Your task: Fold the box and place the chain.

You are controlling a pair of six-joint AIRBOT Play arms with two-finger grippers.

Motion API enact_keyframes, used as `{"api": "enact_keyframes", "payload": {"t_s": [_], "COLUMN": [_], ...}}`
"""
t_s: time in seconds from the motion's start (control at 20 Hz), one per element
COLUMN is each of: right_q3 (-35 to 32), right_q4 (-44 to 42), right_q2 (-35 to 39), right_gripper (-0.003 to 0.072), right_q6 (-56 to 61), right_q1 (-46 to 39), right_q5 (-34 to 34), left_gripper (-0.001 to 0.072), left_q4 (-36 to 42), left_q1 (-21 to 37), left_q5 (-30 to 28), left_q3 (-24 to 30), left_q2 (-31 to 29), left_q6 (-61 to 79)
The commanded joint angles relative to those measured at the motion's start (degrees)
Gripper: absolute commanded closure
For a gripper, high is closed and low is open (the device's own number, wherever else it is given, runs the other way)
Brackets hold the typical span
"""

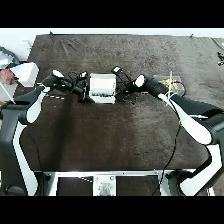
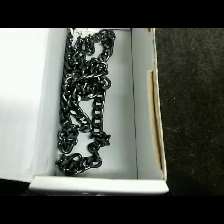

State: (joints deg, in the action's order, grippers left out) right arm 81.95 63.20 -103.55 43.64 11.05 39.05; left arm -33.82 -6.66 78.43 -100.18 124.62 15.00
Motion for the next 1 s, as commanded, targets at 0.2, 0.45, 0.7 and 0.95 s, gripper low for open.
{"api": "enact_keyframes", "payload": {"t_s": [0.2, 0.45, 0.7, 0.95], "right_q3": [0.07, 0.11, 3.69, 7.08], "right_q4": [10.14, 9.70, 9.90, 9.92], "right_q2": [13.40, 23.96, 26.56, 26.08], "right_gripper": [0.0708, 0.0708, 0.0709, 0.0709], "right_q6": [9.97, 11.47, 11.50, 11.50], "right_q1": [0.17, 2.86, 6.91, 13.60], "right_q5": [7.17, 2.43, -1.57, -12.52], "left_gripper": [0.0339, 0.0339, 0.0339, 0.0339], "left_q4": [-0.02, 0.00, 0.00, -0.02], "left_q1": [-0.02, -0.02, -0.02, -0.02], "left_q5": [0.00, 0.00, 0.00, 0.00], "left_q3": [-0.04, -0.04, -0.07, -0.04], "left_q2": [-0.04, -0.04, -0.02, -0.02], "left_q6": [0.00, 0.00, 0.00, 0.00]}}
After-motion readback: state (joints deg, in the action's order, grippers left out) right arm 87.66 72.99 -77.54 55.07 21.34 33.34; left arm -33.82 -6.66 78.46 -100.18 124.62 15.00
